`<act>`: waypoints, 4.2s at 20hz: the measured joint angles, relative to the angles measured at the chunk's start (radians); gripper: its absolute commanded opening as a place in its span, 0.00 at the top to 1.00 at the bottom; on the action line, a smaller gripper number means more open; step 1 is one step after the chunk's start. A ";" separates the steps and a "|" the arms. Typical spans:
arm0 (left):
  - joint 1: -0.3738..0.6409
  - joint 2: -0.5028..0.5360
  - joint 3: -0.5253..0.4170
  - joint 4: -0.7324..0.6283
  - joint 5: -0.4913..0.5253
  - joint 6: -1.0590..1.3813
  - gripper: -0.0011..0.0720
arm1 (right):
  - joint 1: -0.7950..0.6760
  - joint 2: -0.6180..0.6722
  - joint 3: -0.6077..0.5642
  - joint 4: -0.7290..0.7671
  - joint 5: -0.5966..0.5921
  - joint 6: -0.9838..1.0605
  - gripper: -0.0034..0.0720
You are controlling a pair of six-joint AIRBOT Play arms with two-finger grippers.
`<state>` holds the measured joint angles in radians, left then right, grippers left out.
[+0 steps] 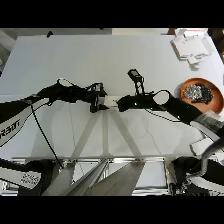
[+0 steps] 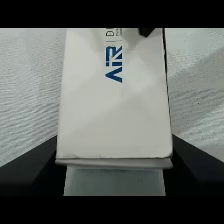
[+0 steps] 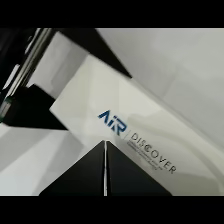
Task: Fold the box and place the chain.
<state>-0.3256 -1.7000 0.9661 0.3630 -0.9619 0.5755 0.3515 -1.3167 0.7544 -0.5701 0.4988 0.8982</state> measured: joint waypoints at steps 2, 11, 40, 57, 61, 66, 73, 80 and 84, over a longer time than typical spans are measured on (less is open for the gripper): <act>0.000 0.000 0.000 0.000 0.000 -0.001 0.52 | 0.006 -0.023 0.001 0.001 -0.006 0.019 0.94; -0.001 0.000 0.000 0.001 -0.002 0.004 0.52 | 0.012 -0.011 0.000 -0.062 0.026 0.043 0.94; 0.000 0.000 0.000 -0.035 0.000 0.000 0.52 | -0.520 0.512 0.001 -1.022 0.618 0.553 0.94; -0.006 0.081 -0.001 -0.046 0.043 -0.054 0.98 | -0.529 0.512 0.001 -0.996 0.606 0.597 0.94; -0.006 0.229 -0.001 0.036 0.161 -0.209 0.98 | -0.529 0.512 0.001 -0.980 0.605 0.597 0.94; 0.005 0.459 -0.001 0.237 0.379 -0.496 0.97 | -0.529 0.512 0.001 -0.967 0.600 0.597 0.94; 0.198 0.676 0.000 0.359 0.563 -0.851 0.98 | -0.529 0.512 0.001 -0.920 0.594 0.598 0.94; 0.527 0.644 -0.003 0.464 0.521 -1.255 0.98 | -0.529 0.512 0.001 -0.899 0.589 0.597 0.94; 0.614 0.531 -0.004 0.563 0.471 -1.377 0.98 | -0.529 0.512 0.001 -0.896 0.588 0.597 0.94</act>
<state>0.2886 -1.1687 0.9619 0.9264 -0.4911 -0.8017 -0.1776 -0.8051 0.7551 -1.4666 1.0870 1.4956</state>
